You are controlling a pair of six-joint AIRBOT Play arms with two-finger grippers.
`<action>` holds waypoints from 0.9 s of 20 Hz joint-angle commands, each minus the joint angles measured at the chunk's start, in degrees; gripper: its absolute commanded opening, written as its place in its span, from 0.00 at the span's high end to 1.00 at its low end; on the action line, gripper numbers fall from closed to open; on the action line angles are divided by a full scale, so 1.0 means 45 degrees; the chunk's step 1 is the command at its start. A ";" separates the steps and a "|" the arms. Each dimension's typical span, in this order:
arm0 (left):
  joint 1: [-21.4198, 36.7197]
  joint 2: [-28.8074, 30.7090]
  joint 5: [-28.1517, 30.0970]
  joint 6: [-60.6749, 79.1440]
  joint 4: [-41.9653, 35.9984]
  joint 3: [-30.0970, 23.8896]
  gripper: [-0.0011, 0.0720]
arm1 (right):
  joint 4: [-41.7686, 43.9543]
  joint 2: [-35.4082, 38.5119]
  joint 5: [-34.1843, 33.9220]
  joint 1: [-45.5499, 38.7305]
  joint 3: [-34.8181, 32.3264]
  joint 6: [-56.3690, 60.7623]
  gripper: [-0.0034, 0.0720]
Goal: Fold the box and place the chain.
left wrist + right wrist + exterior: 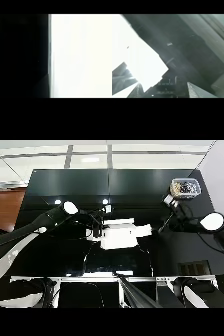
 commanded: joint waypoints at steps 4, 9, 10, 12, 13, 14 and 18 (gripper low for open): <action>-0.0175 -0.0287 -0.0102 0.0389 0.0136 -0.0049 0.95 | 0.2045 -0.0029 -0.0092 0.0291 -0.1749 -0.5513 0.02; -0.0175 -0.0287 -0.0092 0.0384 0.0131 -0.0049 0.95 | 0.1841 -0.1214 -0.1190 0.3050 -0.1768 -0.6572 0.02; -0.0175 -0.0287 -0.0092 0.0389 0.0131 -0.0049 0.95 | 0.1724 -0.1452 -0.1865 0.3599 -0.1768 -0.6567 0.02; -0.0175 -0.0287 -0.0097 0.0384 0.0126 -0.0049 0.95 | 0.1724 -0.1851 -0.3021 0.4449 -0.1763 -0.6572 0.02; -0.0175 -0.0287 -0.0092 0.0384 0.0126 -0.0049 0.95 | 0.1729 -0.2069 -0.3133 0.4711 -0.1763 -0.6572 0.02; -0.0175 -0.0287 -0.0092 0.0384 0.0126 -0.0049 0.95 | 0.1821 -0.2249 -0.3167 0.4911 -0.1763 -0.6581 0.02; -0.0175 -0.0287 -0.0092 0.0389 0.0126 -0.0049 0.95 | 0.2035 -0.2312 -0.3400 0.4974 -0.1418 -0.6611 0.02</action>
